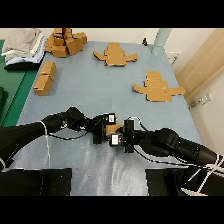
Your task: Fold the box.
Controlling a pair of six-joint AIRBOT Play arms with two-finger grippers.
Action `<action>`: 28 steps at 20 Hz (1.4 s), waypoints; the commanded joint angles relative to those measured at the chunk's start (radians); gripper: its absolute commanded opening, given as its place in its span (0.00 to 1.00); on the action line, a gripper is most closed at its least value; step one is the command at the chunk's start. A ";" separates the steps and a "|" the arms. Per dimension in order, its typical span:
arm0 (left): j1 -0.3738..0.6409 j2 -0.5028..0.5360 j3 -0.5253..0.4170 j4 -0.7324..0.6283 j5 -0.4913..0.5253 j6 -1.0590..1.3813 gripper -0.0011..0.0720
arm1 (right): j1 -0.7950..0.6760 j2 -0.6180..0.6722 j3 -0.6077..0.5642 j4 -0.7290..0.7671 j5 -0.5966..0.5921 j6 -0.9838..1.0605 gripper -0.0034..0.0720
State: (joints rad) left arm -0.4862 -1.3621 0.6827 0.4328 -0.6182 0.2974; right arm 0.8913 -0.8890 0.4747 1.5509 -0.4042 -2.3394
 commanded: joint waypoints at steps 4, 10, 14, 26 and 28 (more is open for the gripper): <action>0.000 0.001 0.000 0.001 -0.002 0.002 0.74 | 0.000 0.040 0.001 0.002 -0.005 0.023 0.33; 0.000 0.001 0.000 0.001 -0.002 0.002 0.74 | 0.000 0.061 0.001 0.002 -0.010 0.039 0.32; 0.000 0.001 0.000 0.001 -0.002 0.002 0.74 | 0.000 0.061 0.001 0.001 -0.008 0.039 0.25; 0.000 0.001 0.000 0.001 -0.002 0.002 0.74 | 0.001 0.061 0.001 0.020 -0.035 0.046 0.15; 0.000 0.001 0.000 0.001 -0.002 0.002 0.74 | 0.002 0.061 0.001 0.024 -0.035 0.046 0.21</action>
State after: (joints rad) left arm -0.4862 -1.3621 0.6827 0.4335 -0.6201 0.2989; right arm 0.8913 -0.8284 0.4747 1.5635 -0.4313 -2.2936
